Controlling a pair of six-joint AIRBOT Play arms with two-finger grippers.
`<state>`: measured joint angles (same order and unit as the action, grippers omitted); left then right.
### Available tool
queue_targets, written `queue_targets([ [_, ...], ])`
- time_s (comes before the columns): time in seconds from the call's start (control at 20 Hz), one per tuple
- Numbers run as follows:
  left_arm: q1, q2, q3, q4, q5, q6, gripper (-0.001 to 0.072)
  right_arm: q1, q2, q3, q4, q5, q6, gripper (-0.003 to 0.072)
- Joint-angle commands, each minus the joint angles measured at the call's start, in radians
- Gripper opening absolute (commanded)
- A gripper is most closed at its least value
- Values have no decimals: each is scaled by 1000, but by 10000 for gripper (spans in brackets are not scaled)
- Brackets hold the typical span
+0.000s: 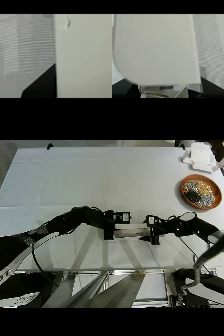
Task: Fold the box and place the chain.
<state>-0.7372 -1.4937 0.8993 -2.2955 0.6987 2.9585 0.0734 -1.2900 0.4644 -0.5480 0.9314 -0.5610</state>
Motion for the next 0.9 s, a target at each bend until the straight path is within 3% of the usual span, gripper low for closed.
queue_targets([
  [0.0, 0, 0, 0, 0, 1, 0, 9, -1, -6, 0, -23, -16, -4, 426],
  [0.05, 0, 0, 0, 0, 1, 0, 9, -1, -8, 0, -32, -16, -8, 400],
  [0.85, 0, 0, 0, 0, 1, 0, 9, -1, -8, -19, -58, -34, -13, 399],
])
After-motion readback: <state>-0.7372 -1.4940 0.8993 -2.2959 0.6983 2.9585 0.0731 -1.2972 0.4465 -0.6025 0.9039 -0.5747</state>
